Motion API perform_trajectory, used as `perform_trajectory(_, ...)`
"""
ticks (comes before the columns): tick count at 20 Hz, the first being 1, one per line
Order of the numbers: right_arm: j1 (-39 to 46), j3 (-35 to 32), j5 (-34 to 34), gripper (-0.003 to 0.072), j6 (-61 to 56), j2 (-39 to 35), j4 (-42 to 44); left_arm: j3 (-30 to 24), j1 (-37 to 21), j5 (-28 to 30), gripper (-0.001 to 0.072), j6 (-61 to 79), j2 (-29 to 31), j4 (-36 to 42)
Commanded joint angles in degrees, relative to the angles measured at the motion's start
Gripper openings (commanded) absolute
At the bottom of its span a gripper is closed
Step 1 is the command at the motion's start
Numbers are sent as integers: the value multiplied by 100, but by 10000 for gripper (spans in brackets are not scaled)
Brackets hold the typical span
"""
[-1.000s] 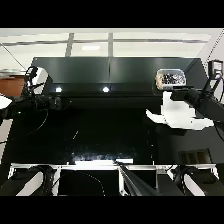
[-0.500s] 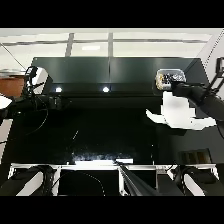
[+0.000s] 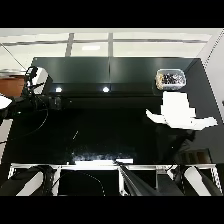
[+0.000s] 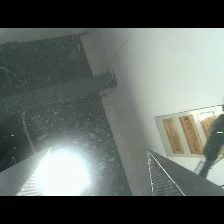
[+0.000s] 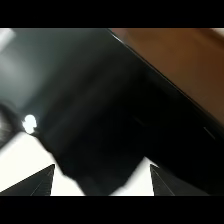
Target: Fold the box and place the chain.
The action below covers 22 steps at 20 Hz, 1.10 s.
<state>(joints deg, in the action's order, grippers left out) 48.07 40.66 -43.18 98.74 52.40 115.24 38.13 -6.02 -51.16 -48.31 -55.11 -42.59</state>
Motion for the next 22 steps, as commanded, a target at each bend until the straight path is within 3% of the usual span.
perform_trajectory(1, 1307, 122, -1703, 688, 1646, 933, 1298, -2, 2, -11, 711, -9, 2, 2)
perform_trajectory(4, 1554, 428, -2337, 688, 1729, 1777, 1344, -2, 2, -9, 710, -9, 2, 2)
perform_trajectory(7, 1572, 866, -2439, 686, 1720, 2426, 1270, -2, 2, -7, 710, -13, 2, 4)
perform_trajectory(8, 1569, 1049, -2618, 637, 1725, 2693, 1268, -2, 2, -7, 710, -13, 2, 4)
perform_trajectory(11, 1390, 1600, -3418, 640, 1991, 3552, 1279, -2, 2, -9, 710, -15, 2, 39)
perform_trajectory(13, 1139, 1790, -3589, 626, 2291, 3873, 1327, -2, 2, 0, 710, -15, 2, 98)
perform_trajectory(14, 1016, 1845, -3495, 448, 2424, 3936, 1394, -2, 2, 0, 710, -15, 2, 136)
perform_trajectory(16, 831, 1963, -3279, 166, 2533, 3960, 1394, -2, 2, -13, 710, -15, 2, 173)
perform_trajectory(17, 769, 2046, -3329, 80, 2586, 3958, 1397, -2, 2, -28, 710, -15, 2, 175)
perform_trajectory(22, 549, 2194, -4542, 21, 2815, 3904, 1425, -2, 2, -33, 710, -13, 2, 173)
